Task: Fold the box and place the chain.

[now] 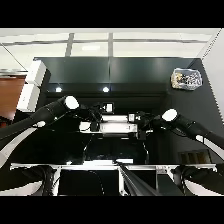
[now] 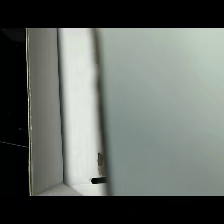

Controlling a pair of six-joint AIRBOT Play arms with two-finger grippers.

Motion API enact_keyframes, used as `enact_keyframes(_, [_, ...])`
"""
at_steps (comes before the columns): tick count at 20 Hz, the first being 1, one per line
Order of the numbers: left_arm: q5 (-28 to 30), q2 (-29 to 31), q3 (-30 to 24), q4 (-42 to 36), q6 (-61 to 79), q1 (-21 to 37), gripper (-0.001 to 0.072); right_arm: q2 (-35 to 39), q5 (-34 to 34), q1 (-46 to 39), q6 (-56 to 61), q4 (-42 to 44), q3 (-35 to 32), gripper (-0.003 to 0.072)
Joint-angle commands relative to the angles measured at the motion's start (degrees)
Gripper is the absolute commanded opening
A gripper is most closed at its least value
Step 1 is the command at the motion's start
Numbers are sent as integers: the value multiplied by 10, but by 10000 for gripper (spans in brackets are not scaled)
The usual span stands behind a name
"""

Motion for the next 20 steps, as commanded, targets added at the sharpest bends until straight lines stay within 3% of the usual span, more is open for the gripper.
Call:
enact_keyframes(1, [1, 0, 0, 0, 0, 0, 27, 0, -7, 1, 4, -4, 1, 623])
enact_keyframes(3, [1, 0, 0, 0, 0, 0, 27, 0, -7, 1, 4, -4, 1, 621])
enact_keyframes(5, [1, 0, 0, 0, 0, 0, 26, 0, -6, 1, 4, -4, 1, 448])
enact_keyframes(8, [1, 0, 1, 0, 0, 0, 31, 0, -6, 1, 4, -4, 1, 448])
enact_keyframes(9, [1, 1, 1, 0, -1, 0, 89, 0, -6, 1, 4, -4, 1, 448])
enact_keyframes(10, [1, 3, 1, 0, -7, 0, 272, 0, -6, 1, 4, -4, 1, 448])
enact_keyframes(12, [1, 18, 1, 23, -46, 2, 716, 0, -7, 1, 4, -4, 1, 448])
enact_keyframes(16, [-15, 87, 1, 199, -253, 14, 720, 0, -7, 1, 4, -6, 1, 449])
enact_keyframes(18, [-66, 127, 1, 257, -346, 24, 714, 0, -7, 1, 4, -6, 1, 448])
enact_keyframes(20, [-138, 154, 0, 258, -401, 30, 680, 0, -7, 1, 4, -6, 1, 448])
